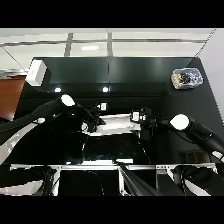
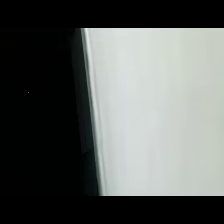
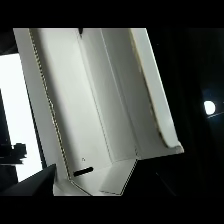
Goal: Fold the box and place the chain.
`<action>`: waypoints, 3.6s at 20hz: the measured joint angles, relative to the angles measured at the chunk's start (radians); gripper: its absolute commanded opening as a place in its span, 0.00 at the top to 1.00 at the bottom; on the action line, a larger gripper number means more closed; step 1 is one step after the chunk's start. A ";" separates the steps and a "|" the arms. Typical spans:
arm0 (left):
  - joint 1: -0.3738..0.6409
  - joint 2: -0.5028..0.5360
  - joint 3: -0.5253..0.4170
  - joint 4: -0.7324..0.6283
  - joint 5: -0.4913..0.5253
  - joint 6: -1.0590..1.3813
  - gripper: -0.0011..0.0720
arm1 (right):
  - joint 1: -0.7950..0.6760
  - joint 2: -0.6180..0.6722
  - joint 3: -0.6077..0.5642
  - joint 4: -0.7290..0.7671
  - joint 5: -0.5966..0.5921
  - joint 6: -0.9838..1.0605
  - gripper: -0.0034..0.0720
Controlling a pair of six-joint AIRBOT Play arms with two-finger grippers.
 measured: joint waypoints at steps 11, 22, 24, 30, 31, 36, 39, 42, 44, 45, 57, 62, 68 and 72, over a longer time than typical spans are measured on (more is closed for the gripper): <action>0.000 0.000 0.000 0.001 -0.003 0.002 0.95 | -0.017 -0.185 0.000 0.243 0.116 -0.285 0.01; 0.000 0.000 0.000 0.000 -0.001 -0.001 0.95 | -0.017 -0.219 0.001 0.197 0.102 -0.273 0.01; 0.000 0.000 0.000 0.000 -0.001 -0.002 0.95 | -0.016 -0.220 0.001 0.192 0.091 -0.262 0.01; 0.000 0.000 0.000 0.000 0.000 -0.002 0.95 | -0.016 -0.222 0.001 0.177 0.064 -0.229 0.01; 0.000 0.000 0.000 0.000 0.000 -0.002 0.95 | -0.016 -0.222 0.001 0.174 0.061 -0.225 0.01; 0.000 0.000 0.000 0.000 0.000 -0.002 0.95 | -0.014 -0.223 0.001 0.156 0.057 -0.214 0.01; 0.000 0.000 0.000 0.000 0.000 -0.001 0.95 | -0.014 -0.224 0.001 0.148 0.058 -0.210 0.01; 0.000 0.000 0.000 0.000 0.000 0.000 0.95 | -0.014 -0.224 0.001 0.142 0.058 -0.206 0.01; 0.000 0.000 0.000 0.000 0.000 0.000 0.95 | -0.014 -0.224 0.001 0.138 0.058 -0.203 0.01; 0.000 0.000 0.000 0.000 0.001 0.000 0.95 | -0.014 -0.224 0.001 0.137 0.058 -0.203 0.01; 0.001 0.002 -0.002 0.021 0.000 -0.015 0.31 | -0.014 -0.224 0.001 0.132 0.059 -0.201 0.25; 0.029 0.066 0.011 0.036 -0.023 -0.120 0.24 | -0.014 -0.224 0.001 0.132 0.059 -0.201 0.25; 0.114 0.246 0.016 0.193 -0.134 -0.370 0.93 | -0.011 -0.224 0.001 0.129 0.059 -0.200 0.25; 0.145 0.309 0.005 0.195 -0.277 -0.573 0.95 | -0.006 -0.224 0.001 0.122 0.059 -0.200 0.25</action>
